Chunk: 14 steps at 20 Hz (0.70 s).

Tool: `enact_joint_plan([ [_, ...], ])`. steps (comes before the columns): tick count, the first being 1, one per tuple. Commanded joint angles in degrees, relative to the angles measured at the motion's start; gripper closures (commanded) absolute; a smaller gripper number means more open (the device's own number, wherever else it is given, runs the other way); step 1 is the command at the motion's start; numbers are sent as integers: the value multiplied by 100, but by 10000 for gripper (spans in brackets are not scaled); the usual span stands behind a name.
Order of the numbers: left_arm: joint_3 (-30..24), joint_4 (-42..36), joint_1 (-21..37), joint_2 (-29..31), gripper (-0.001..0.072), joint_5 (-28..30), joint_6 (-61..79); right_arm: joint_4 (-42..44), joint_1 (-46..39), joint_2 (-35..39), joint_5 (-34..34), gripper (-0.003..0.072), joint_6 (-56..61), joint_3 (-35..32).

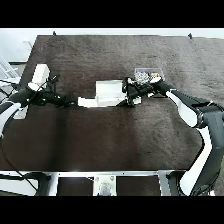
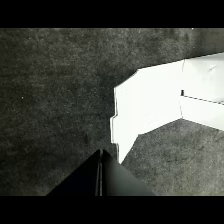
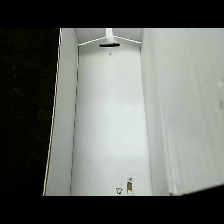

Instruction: Fold the box and place the chain.

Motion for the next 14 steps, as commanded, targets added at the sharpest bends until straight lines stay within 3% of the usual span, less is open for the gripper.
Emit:
enact_joint_plan([
  [1,0,-46,2,-153,688,214,76,0,0,0,2,100,2,-2],
  [6,13,-623,-13,-365,688,256,553,0,0,0,0,100,2,-2],
  [14,13,-907,-601,-382,688,328,629,0,0,0,0,100,2,-2],
])
